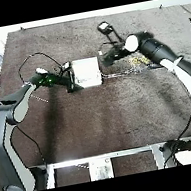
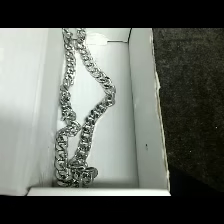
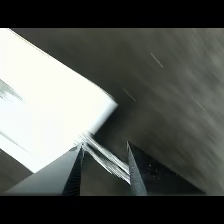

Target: Fold the box and place the chain.

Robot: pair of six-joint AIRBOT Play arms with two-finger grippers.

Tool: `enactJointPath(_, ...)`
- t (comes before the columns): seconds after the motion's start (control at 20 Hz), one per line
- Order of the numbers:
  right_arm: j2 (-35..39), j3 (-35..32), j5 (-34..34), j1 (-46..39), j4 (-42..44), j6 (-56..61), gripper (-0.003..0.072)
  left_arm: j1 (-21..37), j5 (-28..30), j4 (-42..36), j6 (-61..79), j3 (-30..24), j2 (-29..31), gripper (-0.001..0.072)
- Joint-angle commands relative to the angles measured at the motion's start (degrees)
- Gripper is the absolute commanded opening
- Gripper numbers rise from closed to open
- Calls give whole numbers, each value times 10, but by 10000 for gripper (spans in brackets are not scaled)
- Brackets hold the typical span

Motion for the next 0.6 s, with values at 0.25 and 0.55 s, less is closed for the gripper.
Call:
enactJointPath(0.25, -90, 2, 114, -111, -27, -198, 398, 1, 0, 0, 0, 0, 0, 529)
enactJointPath(0.55, -146, 50, 118, -111, -37, -233, 398, 1, 0, 0, 0, 0, 0, 529)
